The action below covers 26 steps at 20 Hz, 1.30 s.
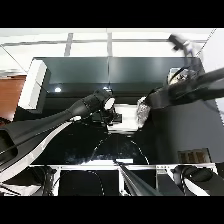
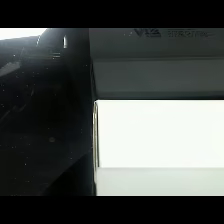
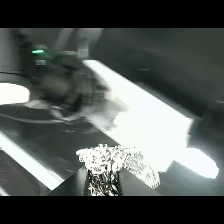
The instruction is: Fold the box and place the chain.
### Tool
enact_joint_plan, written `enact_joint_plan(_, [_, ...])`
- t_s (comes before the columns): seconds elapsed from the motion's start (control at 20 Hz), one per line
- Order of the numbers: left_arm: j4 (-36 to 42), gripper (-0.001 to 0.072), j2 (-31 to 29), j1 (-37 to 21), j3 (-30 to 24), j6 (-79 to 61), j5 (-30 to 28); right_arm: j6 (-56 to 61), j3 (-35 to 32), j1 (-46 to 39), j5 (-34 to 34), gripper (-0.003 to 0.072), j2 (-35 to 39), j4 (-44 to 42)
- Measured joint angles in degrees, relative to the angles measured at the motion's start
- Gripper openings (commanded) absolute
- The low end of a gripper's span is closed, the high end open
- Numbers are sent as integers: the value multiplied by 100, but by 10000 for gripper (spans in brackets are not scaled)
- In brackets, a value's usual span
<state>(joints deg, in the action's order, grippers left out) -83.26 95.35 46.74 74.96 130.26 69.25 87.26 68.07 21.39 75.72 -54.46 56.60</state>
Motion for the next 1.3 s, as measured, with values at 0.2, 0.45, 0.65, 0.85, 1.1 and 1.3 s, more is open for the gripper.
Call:
enact_joint_plan(0.2, [0, 25, 0, 0, 0, 0, 4, 151, -1167, 341, -1342, 16, 11, -468])
enact_joint_plan(0.45, [0, 25, 0, -2, 0, 0, -2, 284, -1958, 452, -2033, 16, -44, -525])
enact_joint_plan(0.65, [0, 25, 0, -2, 0, 0, -13, 326, -2140, 472, -2175, 17, -61, -498])
enact_joint_plan(0.85, [-2, 25, 0, -2, 0, 0, -17, 455, -2194, 476, -2218, 17, -61, -173])
enact_joint_plan(1.1, [-4, 25, 0, -2, 0, 0, -22, 739, -2205, 483, -2210, 277, -66, 293])
enact_joint_plan(1.3, [-7, 25, 0, -2, 0, 0, -13, 728, -2203, 446, -2221, 275, -66, 579])
